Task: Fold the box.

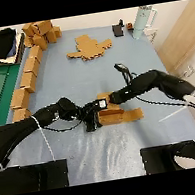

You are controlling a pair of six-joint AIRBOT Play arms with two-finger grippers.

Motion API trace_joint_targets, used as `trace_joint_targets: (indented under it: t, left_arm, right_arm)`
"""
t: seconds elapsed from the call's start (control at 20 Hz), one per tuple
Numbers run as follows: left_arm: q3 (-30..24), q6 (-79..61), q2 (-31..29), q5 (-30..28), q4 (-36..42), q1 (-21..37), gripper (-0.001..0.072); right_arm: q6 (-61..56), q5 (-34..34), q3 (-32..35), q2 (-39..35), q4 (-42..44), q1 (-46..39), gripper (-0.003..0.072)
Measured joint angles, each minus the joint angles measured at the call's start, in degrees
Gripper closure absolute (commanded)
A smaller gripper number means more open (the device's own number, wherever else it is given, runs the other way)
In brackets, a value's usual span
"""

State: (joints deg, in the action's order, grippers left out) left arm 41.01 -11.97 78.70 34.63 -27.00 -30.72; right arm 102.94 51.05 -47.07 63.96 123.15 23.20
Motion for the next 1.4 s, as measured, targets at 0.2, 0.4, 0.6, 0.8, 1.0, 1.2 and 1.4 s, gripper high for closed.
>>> trace_joint_targets:
  t: [0.2, 0.4, 0.6, 0.8, 1.0, 1.2, 1.4]
  left_arm:
    - [0.00, 0.00, 0.00, 0.00, 0.00, 0.00, 0.0158]
    - [0.00, 0.00, 0.00, 0.00, 0.00, 0.00, 0.0158]
    - [0.00, 0.00, 0.00, 0.00, 0.00, 0.00, 0.0158]
    - [0.00, 0.00, 0.00, 0.02, 0.00, 0.00, 0.0158]
    - [0.00, 0.00, 0.00, 0.02, 0.00, 0.00, 0.0158]
    - [0.00, 0.00, 0.00, 0.02, 0.00, 0.00, 0.0157]
    - [0.00, 0.00, 0.00, 0.02, 0.00, 0.00, 0.0158]
  right_arm:
    - [2.12, 7.76, 3.61, -9.60, -4.07, 0.00, 0.0680]
    - [12.33, 14.64, 10.82, -17.73, -3.48, 0.00, 0.0681]
    - [18.58, 16.26, 14.71, -21.70, -4.33, 0.00, 0.0681]
    - [24.72, 12.02, 15.82, -22.73, -9.66, 0.00, 0.0151]
    - [37.00, 5.57, 16.13, -21.29, -16.90, 0.00, 0.0061]
    - [44.46, -0.96, 16.24, -16.65, -16.20, 0.00, 0.0061]
    - [49.35, -4.13, 16.28, -13.75, -12.90, 0.00, 0.0249]
